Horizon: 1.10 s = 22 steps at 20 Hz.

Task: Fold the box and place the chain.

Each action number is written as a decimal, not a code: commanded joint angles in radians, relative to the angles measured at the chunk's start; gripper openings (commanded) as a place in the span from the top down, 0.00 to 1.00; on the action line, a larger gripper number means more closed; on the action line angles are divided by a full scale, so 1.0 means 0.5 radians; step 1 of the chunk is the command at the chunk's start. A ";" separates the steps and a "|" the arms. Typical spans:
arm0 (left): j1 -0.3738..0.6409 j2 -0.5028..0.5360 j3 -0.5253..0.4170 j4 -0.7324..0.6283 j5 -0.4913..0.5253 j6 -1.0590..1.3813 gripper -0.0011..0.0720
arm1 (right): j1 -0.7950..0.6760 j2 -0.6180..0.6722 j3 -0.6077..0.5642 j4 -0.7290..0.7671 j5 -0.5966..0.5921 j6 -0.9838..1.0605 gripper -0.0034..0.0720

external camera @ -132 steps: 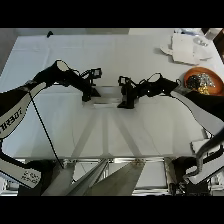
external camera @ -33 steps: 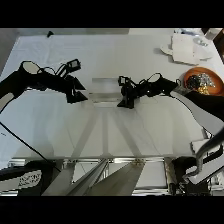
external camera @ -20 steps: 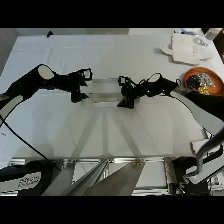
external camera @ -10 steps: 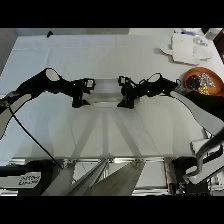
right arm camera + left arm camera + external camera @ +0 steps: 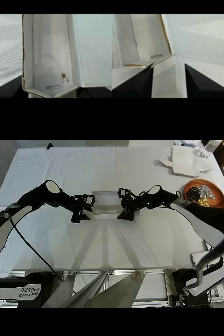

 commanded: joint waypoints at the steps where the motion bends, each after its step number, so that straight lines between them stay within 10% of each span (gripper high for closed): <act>1: -0.001 -0.005 -0.001 -0.015 0.052 0.012 0.56 | 0.001 0.001 -0.001 0.001 0.000 0.001 0.35; 5: -0.001 -0.005 -0.001 -0.093 0.054 0.011 0.59 | 0.001 0.001 -0.001 0.001 0.000 0.001 0.35; 7: -0.001 -0.006 -0.001 -0.114 0.071 0.012 0.82 | 0.001 0.001 -0.001 0.001 0.000 0.001 0.35; 11: -0.001 -0.008 -0.001 -0.121 0.076 0.011 0.89 | 0.001 0.001 -0.001 0.001 0.000 0.001 0.35; 22: 0.118 -0.008 -0.001 0.034 -0.041 -0.223 0.85 | 0.001 0.001 -0.001 0.000 0.000 0.001 0.35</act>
